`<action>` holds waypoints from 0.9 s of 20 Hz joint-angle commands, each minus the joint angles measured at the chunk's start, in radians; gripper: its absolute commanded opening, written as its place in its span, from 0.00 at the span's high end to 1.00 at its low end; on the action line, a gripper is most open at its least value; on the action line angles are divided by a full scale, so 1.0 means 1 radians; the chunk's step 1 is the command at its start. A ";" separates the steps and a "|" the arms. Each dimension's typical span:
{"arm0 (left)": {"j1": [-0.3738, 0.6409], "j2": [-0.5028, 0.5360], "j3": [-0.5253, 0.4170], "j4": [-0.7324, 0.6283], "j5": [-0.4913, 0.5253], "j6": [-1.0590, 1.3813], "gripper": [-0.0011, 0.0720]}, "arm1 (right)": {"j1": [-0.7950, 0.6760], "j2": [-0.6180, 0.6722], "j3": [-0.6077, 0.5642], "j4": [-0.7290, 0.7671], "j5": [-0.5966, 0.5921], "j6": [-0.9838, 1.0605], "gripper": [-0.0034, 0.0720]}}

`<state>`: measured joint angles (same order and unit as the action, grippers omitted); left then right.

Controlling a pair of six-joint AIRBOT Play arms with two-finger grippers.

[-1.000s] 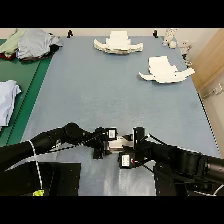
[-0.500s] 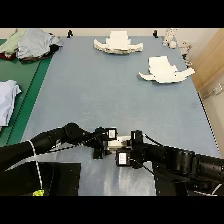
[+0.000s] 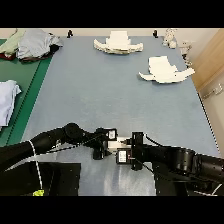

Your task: Fold the box.

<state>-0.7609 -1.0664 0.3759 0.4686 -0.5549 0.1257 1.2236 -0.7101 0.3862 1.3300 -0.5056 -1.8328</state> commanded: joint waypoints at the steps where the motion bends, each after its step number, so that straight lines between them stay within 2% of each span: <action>1: 0.000 0.001 0.000 -0.002 0.005 -0.003 0.27 | 0.000 0.026 0.001 0.013 -0.003 -0.002 0.47; 5: 0.000 0.001 0.000 -0.002 0.005 -0.002 0.27 | -0.001 0.104 0.001 0.013 -0.008 0.032 0.47; 7: 0.000 0.001 0.000 -0.002 0.005 -0.003 0.27 | -0.001 0.152 0.000 0.014 -0.006 0.156 0.48; 8: 0.000 0.001 0.000 -0.002 0.005 -0.003 0.27 | -0.001 0.170 -0.005 0.014 0.005 0.245 0.59; 9: 0.000 0.001 0.000 -0.002 0.005 -0.003 0.27 | -0.001 0.183 -0.023 0.013 0.036 0.335 0.81; 10: 0.000 0.001 0.000 -0.002 0.005 -0.003 0.27 | -0.003 0.192 -0.050 0.012 0.084 0.422 0.92; 14: 0.000 0.001 0.000 -0.002 0.005 -0.003 0.27 | -0.034 0.196 -0.183 -0.042 0.312 0.673 0.95; 18: 0.000 0.001 0.000 -0.002 0.005 -0.003 0.27 | -0.112 0.201 -0.201 -0.078 0.353 0.682 0.95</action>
<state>-0.7609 -1.0664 0.3756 0.4671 -0.5503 0.1230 1.1557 -0.5159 0.2104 1.2842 -0.2249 -1.2217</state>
